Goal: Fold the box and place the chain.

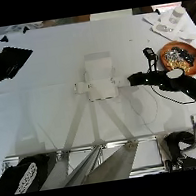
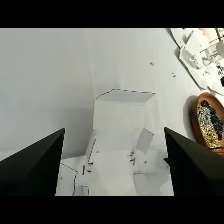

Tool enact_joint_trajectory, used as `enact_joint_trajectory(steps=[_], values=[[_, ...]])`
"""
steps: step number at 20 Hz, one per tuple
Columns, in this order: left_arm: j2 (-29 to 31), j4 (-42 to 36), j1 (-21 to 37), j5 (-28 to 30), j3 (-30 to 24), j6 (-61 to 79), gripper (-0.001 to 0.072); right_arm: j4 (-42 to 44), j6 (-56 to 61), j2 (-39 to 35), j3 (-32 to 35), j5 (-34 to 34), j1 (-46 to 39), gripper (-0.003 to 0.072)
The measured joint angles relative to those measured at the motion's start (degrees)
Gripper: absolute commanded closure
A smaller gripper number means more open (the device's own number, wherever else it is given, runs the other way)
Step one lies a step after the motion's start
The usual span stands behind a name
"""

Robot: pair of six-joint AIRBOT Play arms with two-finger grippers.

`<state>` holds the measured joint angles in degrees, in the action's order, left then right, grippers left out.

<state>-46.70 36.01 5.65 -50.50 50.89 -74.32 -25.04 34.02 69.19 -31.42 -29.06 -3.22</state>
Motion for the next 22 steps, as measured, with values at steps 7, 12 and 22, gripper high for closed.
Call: enact_joint_trajectory(steps=[7, 12, 22], values=[[-4.13, 11.08, -7.26, 2.80, 0.07, 11.30, 0.0401, 0.00, 0.00, 0.00, 0.00, 0.00, 0.00, 0.0667], [-15.17, 15.32, -13.53, 1.68, 5.99, 18.62, 0.0212, 0.00, -0.02, 0.00, 0.00, 0.00, 0.00, 0.0667], [-48.96, 12.61, -18.21, -12.83, 32.81, 22.77, 0.0175, 0.00, -0.02, 0.00, 0.00, 0.00, 0.00, 0.0667]])
